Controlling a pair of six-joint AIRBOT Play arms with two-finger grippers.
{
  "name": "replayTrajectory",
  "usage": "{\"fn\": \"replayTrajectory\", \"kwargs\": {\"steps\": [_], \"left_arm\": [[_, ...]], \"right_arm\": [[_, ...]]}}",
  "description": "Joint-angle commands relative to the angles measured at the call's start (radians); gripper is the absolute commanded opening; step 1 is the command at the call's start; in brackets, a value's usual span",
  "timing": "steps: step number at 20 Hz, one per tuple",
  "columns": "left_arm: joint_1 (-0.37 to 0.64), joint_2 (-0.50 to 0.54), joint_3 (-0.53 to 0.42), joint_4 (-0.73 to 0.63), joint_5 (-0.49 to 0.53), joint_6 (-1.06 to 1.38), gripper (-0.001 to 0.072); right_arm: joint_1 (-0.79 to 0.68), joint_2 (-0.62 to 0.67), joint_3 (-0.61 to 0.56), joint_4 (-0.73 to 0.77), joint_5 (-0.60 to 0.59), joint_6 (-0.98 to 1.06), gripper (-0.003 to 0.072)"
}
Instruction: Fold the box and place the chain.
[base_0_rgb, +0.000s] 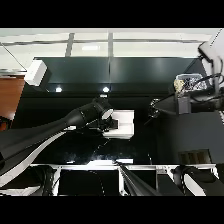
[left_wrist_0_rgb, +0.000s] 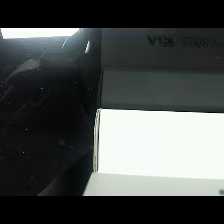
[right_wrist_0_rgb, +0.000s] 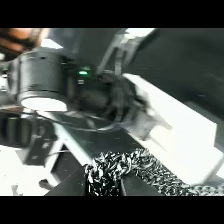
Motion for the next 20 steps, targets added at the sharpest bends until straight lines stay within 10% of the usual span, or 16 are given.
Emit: {"fn": "replayTrajectory", "kwargs": {"steps": [1,20], "left_arm": [[0.000,0.000,0.000,0.000,0.001,0.000,0.0031],[0.000,0.000,0.000,0.000,0.001,0.000,0.0030]], "right_arm": [[0.051,-0.001,-0.050,0.137,-0.082,-0.035,0.0016],[0.197,-0.011,-0.055,0.142,-0.335,0.015,0.0016]]}}
